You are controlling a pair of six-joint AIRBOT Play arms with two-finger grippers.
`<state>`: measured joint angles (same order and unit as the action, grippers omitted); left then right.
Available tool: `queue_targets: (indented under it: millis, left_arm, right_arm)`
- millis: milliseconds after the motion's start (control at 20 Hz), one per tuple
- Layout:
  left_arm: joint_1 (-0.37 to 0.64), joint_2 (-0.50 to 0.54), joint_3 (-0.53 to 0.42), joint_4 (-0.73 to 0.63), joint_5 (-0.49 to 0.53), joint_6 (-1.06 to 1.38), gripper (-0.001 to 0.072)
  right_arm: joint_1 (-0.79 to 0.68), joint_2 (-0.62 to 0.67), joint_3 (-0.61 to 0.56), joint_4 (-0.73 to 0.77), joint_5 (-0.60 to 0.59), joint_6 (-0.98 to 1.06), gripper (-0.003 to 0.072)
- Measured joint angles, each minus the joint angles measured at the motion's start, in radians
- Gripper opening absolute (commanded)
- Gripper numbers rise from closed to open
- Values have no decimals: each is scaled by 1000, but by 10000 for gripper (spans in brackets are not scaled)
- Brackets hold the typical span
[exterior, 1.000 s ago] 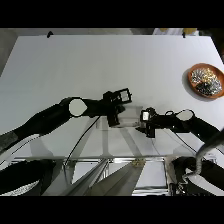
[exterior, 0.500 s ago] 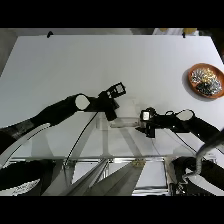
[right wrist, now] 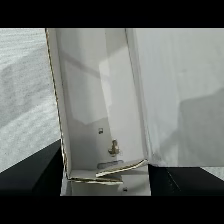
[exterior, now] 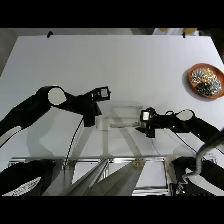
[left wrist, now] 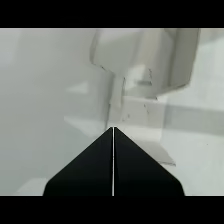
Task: Fold the box and place the chain.
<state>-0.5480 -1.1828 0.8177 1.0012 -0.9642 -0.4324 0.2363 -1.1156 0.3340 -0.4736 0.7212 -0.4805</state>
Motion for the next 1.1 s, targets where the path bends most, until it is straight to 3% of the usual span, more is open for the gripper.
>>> queue_targets:
  millis: [200,450,750,800,1100]
  left_arm:
    - [8,-24,-61,-87,27,187,40]
    - [10,-82,-85,-139,92,367,236]
    - [-15,-140,-96,-151,169,460,237]
    - [-21,-144,-98,-151,182,475,286]
    - [-40,-155,-100,-155,212,530,292]
  right_arm:
    - [0,0,0,0,0,0,424]
    - [0,0,0,0,0,0,424]
    - [0,0,0,0,0,0,424]
    - [0,0,0,0,0,0,424]
    - [0,0,0,1,0,0,424]
